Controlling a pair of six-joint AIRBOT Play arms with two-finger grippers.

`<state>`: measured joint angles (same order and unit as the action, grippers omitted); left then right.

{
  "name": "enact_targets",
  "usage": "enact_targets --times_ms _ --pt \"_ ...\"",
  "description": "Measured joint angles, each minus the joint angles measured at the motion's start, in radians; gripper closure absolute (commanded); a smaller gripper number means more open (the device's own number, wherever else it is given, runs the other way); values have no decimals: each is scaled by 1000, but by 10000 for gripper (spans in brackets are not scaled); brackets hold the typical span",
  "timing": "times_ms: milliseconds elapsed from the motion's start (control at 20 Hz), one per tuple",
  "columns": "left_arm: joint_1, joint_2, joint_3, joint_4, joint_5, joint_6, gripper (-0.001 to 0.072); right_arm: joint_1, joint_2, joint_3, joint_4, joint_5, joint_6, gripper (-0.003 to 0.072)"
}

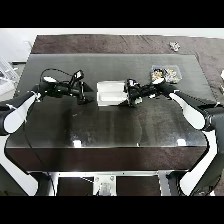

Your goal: Fold the box and place the chain.

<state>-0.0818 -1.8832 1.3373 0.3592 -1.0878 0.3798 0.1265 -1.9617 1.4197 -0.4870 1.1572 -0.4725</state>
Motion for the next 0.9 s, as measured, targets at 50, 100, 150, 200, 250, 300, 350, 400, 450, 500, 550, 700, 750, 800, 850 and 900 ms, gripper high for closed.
enact_targets --times_ms 50,100,150,200,250,300,350,400,450,500,550,700,750,800,850,900 --pt "-2 -6 -2 -10 -5 20 -11 0 0 0 0 0 0 96" --pt "-5 -11 -3 -21 -12 40 -11 0 0 0 0 0 0 96" --pt "-8 -13 -4 -29 -20 57 -11 0 0 0 0 0 0 96" --pt "-10 -16 -5 -37 -28 74 -11 0 0 0 0 0 0 96" --pt "-11 -18 -6 -37 -35 87 -11 0 0 0 0 0 0 96" --pt "-10 -19 -6 -43 -44 97 -11 0 0 0 0 0 0 96" --pt "-11 -19 -6 -47 -56 106 -11 0 0 0 0 0 0 96" --pt "-12 -21 -6 -47 -66 113 -11 0 0 0 0 0 0 96" --pt "-13 -22 -6 -47 -75 121 -11 0 0 0 0 0 0 96" --pt "-13 -23 -6 -50 -87 129 -11 0 0 0 0 0 0 96" --pt "-13 -27 -6 -50 -87 135 -11 0 0 0 0 0 0 96" --pt "-12 -38 -6 -53 -82 141 -11 0 0 0 0 0 0 96" --pt "-12 -40 -6 -54 -82 141 -11 0 0 0 0 0 0 96" --pt "-12 -41 -6 -58 -78 142 -11 0 0 0 0 0 0 96" --pt "-12 -43 -6 -59 -76 142 -11 0 0 0 0 0 0 96" --pt "-12 -44 -6 -63 -76 143 -11 0 0 0 0 0 0 96"
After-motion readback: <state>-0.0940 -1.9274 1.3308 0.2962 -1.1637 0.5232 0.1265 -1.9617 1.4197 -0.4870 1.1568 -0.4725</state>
